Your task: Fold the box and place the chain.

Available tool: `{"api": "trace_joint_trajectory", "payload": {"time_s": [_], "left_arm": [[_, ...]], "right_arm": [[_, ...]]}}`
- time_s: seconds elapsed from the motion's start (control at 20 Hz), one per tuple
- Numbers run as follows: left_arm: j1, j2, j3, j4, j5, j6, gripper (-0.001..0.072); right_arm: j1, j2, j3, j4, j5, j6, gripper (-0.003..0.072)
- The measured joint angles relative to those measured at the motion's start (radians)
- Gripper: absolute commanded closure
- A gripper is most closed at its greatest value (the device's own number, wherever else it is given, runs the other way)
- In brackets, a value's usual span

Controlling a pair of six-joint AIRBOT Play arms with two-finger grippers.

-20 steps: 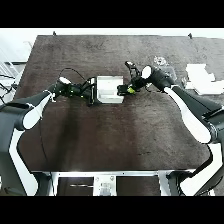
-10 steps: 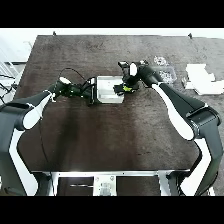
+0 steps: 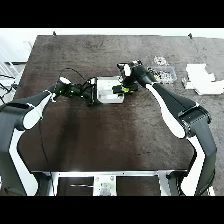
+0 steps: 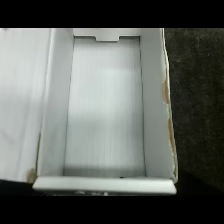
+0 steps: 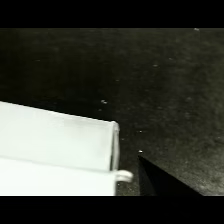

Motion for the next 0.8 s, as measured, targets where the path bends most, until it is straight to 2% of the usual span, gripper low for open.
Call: {"api": "trace_joint_trajectory", "payload": {"time_s": [0.1,0.25,0.45,0.8], "left_arm": [[0.000,0.000,0.000,0.000,0.000,0.000,0.0288],[0.000,0.000,0.000,0.000,-0.002,0.000,0.0289],[0.002,0.000,0.000,0.002,-0.004,-0.002,0.0288],[0.002,0.000,0.000,0.002,-0.009,-0.001,0.0288]], "right_arm": [[0.010,-0.002,0.003,-0.023,0.005,0.033,0.0323],[0.027,-0.005,0.005,-0.050,-0.019,0.081,0.0426],[0.051,-0.010,0.005,-0.070,-0.056,0.142,0.0428],[0.055,-0.016,0.005,-0.075,-0.052,0.212,0.0428]]}}
